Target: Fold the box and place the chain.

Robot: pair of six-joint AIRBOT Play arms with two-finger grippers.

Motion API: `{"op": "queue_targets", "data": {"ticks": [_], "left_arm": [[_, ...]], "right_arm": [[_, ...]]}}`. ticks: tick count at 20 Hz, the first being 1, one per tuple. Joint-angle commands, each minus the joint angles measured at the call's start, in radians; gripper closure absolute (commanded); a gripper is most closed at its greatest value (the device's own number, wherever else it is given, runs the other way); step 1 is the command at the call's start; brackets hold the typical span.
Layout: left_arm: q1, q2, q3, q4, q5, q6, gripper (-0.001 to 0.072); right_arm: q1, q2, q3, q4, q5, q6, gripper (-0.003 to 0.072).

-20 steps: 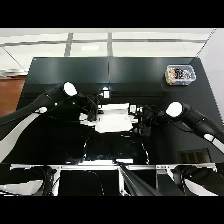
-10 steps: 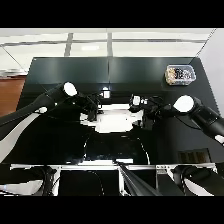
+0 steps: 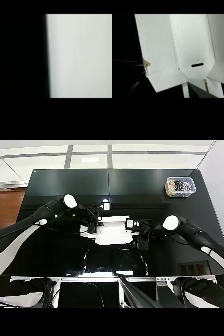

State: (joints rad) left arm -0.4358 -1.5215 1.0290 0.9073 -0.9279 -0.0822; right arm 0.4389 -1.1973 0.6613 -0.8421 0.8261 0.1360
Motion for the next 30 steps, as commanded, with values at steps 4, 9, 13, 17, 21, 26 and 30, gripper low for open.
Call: {"op": "queue_targets", "data": {"ticks": [4, 9, 13, 17, 21, 26, 30], "left_arm": [[0.0, -0.001, 0.0, 0.0, 0.0, 0.0, 0.0683], [0.0, -0.001, 0.0, 0.0, 0.0, 0.0, 0.0683], [-0.001, -0.001, 0.0, -0.011, 0.0, 0.0, 0.0683], [-0.001, -0.001, 0.0, -0.01, 0.0, 0.0, 0.0683], [-0.001, -0.001, 0.0, -0.01, 0.0, 0.0, 0.0683], [-0.002, -0.002, 0.0, -0.01, 0.0, 0.0, 0.0683], [-0.003, -0.019, 0.0, -0.01, 0.0, 0.0, 0.0683]], "right_arm": [[0.062, -0.035, -0.006, 0.069, -0.14, -0.017, 0.0018], [0.06, -0.004, 0.05, 0.046, -0.105, -0.014, 0.0016], [0.025, -0.003, 0.076, 0.081, -0.201, -0.014, -0.0034], [-0.022, -0.002, 0.079, 0.081, -0.202, -0.084, -0.0034], [-0.066, -0.003, 0.079, 0.087, -0.169, -0.18, -0.0033], [-0.09, -0.055, 0.079, 0.389, -0.07, -0.43, -0.0033], [-0.09, -0.127, 0.078, 0.423, -0.034, -0.441, -0.0033]]}}
